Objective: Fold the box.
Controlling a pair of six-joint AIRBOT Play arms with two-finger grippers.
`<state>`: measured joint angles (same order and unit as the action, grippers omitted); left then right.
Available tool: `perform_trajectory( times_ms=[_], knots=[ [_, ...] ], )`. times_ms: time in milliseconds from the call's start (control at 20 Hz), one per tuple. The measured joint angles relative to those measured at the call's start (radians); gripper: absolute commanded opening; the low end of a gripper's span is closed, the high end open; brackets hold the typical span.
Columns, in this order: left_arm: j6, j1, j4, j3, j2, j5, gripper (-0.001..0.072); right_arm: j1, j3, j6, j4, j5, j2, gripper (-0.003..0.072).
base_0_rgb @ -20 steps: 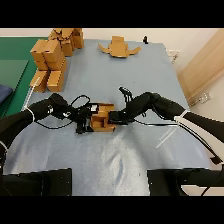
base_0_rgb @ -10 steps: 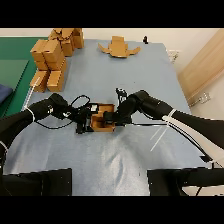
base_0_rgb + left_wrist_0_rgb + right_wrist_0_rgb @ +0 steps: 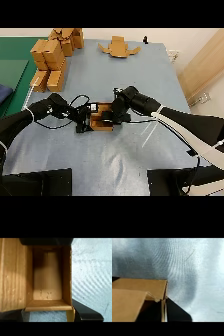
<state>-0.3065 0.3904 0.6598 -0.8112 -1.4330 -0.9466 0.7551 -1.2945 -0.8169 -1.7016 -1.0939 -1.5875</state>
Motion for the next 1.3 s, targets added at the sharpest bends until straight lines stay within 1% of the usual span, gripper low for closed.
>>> perform_trajectory(
  times_ms=[50,250,350,400,450,500,550,600,650,700,750,1000,1200,1250,1300],
  knots=[
    [0.0,0.0,-0.002,0.0,0.0,-0.001,0.0143,0.003,-0.014,0.002,-0.015,0.017,-0.004,0.042],
    [-0.008,0.001,-0.006,0.0,0.0,-0.002,0.0143,0.009,-0.042,0.025,-0.013,-0.022,-0.019,0.0418],
    [-0.009,0.001,-0.006,0.0,0.0,-0.006,0.0143,0.01,-0.047,0.042,-0.009,-0.051,-0.032,0.0402],
    [-0.01,0.002,-0.007,0.0,-0.001,-0.01,0.0143,0.011,-0.049,0.05,-0.006,-0.069,-0.042,0.0338],
    [-0.01,0.002,-0.008,0.0,-0.001,-0.01,0.0143,0.011,-0.05,0.055,-0.001,-0.079,-0.051,0.0337],
    [-0.008,0.002,-0.01,0.0,-0.001,-0.01,0.0143,0.011,-0.051,0.061,0.001,-0.087,-0.062,0.0294],
    [-0.008,0.002,-0.011,0.0,-0.001,-0.01,0.0143,0.011,-0.052,0.065,0.002,-0.1,-0.074,0.0281],
    [-0.008,0.002,-0.011,0.0,-0.001,-0.01,0.0143,0.012,-0.054,0.068,0.003,-0.108,-0.085,0.016],
    [-0.007,0.002,-0.011,0.0,-0.001,-0.009,0.0143,0.012,-0.057,0.069,0.006,-0.119,-0.093,0.0024],
    [-0.007,0.002,-0.011,0.0,-0.001,-0.008,0.0143,0.012,-0.06,0.073,0.011,-0.128,-0.101,0.0007],
    [-0.007,0.002,-0.011,0.0,-0.001,-0.008,0.0143,0.014,-0.062,0.074,0.016,-0.13,-0.106,0.0005],
    [-0.006,0.002,-0.01,0.0,0.0,-0.008,0.0143,0.025,-0.097,0.075,0.038,-0.149,-0.124,0.0006],
    [-0.003,0.0,-0.009,0.0,0.0,-0.002,0.0143,0.027,-0.112,0.07,0.051,-0.137,-0.126,0.0017],
    [-0.002,0.0,-0.009,0.0,0.0,-0.002,0.0143,0.027,-0.113,0.069,0.052,-0.134,-0.126,0.0167],
    [-0.003,0.0,-0.009,0.0,0.0,-0.002,0.0143,0.027,-0.114,0.071,0.054,-0.129,-0.126,0.0397]
  ],
)
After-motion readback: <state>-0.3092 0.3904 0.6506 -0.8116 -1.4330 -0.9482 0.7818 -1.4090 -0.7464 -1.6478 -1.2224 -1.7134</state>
